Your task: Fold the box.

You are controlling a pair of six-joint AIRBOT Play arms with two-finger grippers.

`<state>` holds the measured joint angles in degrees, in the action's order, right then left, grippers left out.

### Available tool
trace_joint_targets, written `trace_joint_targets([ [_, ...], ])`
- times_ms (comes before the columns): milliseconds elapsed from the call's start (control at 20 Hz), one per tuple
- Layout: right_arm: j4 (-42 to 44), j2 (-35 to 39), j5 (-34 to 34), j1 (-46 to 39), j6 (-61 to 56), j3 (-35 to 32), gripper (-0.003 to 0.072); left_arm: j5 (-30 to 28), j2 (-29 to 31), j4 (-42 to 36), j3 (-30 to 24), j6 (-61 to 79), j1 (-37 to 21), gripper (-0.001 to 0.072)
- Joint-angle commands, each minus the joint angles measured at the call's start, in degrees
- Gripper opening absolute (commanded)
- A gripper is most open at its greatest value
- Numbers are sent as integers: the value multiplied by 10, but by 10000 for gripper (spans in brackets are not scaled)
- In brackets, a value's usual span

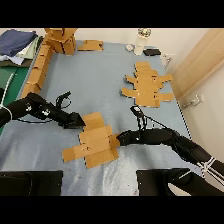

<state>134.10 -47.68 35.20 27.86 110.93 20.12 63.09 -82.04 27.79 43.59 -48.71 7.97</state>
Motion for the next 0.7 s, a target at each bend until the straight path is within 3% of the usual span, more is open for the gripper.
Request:
trace_joint_targets([
  [0, -2, 1, -3, 5, -6, -1, -1, 19, -39, -84, 0, 71, 0, 537],
  [450, -2, 1, -3, 5, -6, -1, -1, 89, -75, -140, 2, 158, 20, 534],
  [500, -2, 1, -3, 5, -6, -1, -1, 88, -75, -148, 2, 168, 21, 486],
  [550, -2, 1, -3, 5, -6, -1, -1, 89, -76, -156, 2, 184, 21, 321],
  [650, -3, 1, -3, 5, -11, -1, -1, 88, -76, -162, 2, 199, 21, 287],
])
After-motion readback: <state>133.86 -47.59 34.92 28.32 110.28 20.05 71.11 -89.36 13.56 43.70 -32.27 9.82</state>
